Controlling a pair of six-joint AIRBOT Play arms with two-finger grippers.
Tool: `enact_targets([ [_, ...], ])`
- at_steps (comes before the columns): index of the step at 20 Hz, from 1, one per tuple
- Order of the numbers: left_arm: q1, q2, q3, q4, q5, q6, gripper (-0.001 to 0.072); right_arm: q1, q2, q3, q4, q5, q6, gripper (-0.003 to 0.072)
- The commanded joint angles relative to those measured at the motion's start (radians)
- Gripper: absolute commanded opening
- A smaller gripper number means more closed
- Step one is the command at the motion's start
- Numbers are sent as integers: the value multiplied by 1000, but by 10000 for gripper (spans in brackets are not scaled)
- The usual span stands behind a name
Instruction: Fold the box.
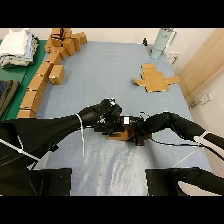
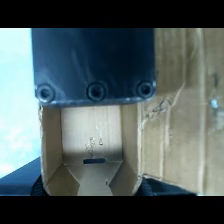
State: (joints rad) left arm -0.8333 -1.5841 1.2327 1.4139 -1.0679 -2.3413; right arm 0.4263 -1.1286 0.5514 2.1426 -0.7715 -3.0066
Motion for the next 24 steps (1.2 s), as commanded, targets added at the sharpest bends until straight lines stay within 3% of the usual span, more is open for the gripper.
enact_targets([
  [1, 0, 1, 1, 5, -34, -5, 365, 1, 0, 0, 0, 0, 3, 582],
  [12, 16, -1, 18, 74, -40, -6, 364, 1, 0, 0, 0, 0, 3, 582],
  [13, 16, -1, 18, 76, -39, -6, 343, 1, 0, 0, 0, 0, 3, 581],
  [15, 16, -1, 18, 76, -38, -4, 151, 1, 0, 0, 0, 0, 3, 581],
  [16, 15, -1, 18, 76, -31, -4, 115, 1, 0, 0, 0, 0, 3, 582],
  [20, 3, -1, 18, 76, 2, -4, 102, 1, 0, 0, 0, 0, 3, 582],
  [22, 4, 0, 18, 76, 2, -1, 14, 1, 0, 0, 0, 0, 3, 582],
  [24, 4, 0, 18, 76, 2, 0, 14, 1, 0, 0, 0, 0, 3, 582],
])
